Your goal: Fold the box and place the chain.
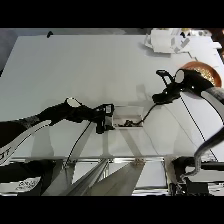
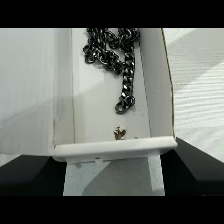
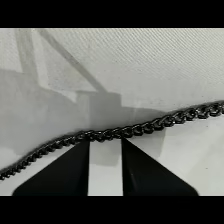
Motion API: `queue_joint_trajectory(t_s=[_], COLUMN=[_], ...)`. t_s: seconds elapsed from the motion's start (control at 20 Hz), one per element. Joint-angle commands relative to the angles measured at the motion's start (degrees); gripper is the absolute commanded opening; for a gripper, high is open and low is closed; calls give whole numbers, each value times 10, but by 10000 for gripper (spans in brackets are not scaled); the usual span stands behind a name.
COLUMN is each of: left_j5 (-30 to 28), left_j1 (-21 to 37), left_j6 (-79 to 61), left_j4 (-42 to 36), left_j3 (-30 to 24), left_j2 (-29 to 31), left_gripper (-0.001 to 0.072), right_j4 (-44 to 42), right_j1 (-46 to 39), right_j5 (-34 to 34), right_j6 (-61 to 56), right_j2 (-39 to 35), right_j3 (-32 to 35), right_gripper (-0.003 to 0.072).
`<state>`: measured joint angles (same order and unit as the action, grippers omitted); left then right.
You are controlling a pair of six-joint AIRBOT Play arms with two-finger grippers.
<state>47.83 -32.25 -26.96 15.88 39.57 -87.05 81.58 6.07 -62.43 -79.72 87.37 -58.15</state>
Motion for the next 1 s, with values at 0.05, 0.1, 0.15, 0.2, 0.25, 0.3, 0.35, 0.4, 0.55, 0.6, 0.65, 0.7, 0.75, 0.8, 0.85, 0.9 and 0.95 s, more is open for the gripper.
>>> queue_joint_trajectory(t_s=[0.05,0.1,0.15,0.2,0.25,0.3,0.35,0.4,0.55,0.6,0.65,0.7,0.75,0.8,0.85,0.9,0.95], left_j5=[0,0,0,0,0,0,0,0,0,0,0,0,0,0,0,0,0], left_j1=[0,0,0,0,0,0,0,0,0,0,0,0,0,0,0,0,0], left_j6=[0,0,0,0,0,0,0,0,0,0,0,0,0,0,0,0,0], left_j4=[0,0,0,0,0,0,0,0,0,0,0,0,0,0,0,0,0], left_j3=[0,0,0,0,0,0,0,0,0,0,0,0,0,0,0,0,0], left_j2=[0,0,0,0,0,0,0,0,0,0,0,0,0,0,0,0,0], left_gripper=[73,73,73,73,73,73,73,73,73,73,73,73,73,73,73,73,73], right_j4=[-2,-2,-2,-2,-2,-2,-1,-1,-12,-28,-52,-72,-93,-113,-132,-150,-169], right_j1=[1,1,1,1,1,1,1,1,1,1,3,10,23,39,58,77,99], right_j5=[5,3,-2,-8,-13,-18,-22,-28,-63,-81,-98,-111,-117,-124,-131,-135,-134], right_j6=[0,0,1,2,3,3,3,3,5,5,9,18,27,32,33,35,37], right_j2=[6,6,5,1,-5,-16,-31,-48,-113,-137,-163,-190,-218,-243,-267,-287,-306], right_j3=[1,1,1,1,1,1,1,1,1,1,1,1,1,1,1,1,1], right_gripper=[132,30,18,17,17,17,17,17,17,17,17,17,17,17,17,17,17])
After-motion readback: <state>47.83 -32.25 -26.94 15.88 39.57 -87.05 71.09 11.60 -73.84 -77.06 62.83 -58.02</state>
